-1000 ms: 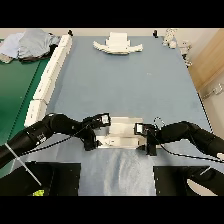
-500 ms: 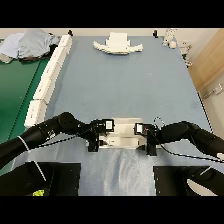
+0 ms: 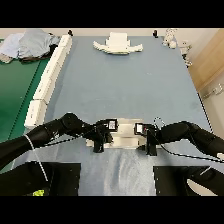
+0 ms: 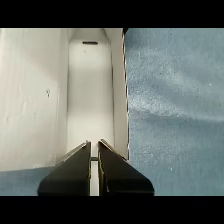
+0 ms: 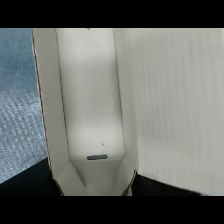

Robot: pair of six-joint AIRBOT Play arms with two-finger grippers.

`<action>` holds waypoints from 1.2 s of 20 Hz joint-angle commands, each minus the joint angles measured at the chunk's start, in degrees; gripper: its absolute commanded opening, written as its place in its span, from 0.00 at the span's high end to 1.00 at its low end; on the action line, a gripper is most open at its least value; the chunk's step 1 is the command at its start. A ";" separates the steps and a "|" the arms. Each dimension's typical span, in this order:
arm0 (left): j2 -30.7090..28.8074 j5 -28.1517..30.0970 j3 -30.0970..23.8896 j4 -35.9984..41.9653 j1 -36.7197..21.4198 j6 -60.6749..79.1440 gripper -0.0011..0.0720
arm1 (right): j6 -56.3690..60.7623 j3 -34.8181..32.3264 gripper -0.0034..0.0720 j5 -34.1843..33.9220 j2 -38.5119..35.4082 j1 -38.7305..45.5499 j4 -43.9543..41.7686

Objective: Fold the box.

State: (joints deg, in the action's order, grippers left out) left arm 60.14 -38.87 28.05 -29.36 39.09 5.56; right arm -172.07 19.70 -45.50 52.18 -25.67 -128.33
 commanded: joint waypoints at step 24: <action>-26.80 -19.58 1.92 -54.10 -14.60 -96.19 0.96 | 0.00 -0.02 0.28 0.00 0.00 0.00 -0.02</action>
State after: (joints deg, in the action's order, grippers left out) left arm 35.90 -51.72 30.28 -75.83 31.03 -75.05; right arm -172.05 19.70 -45.52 52.18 -25.67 -128.35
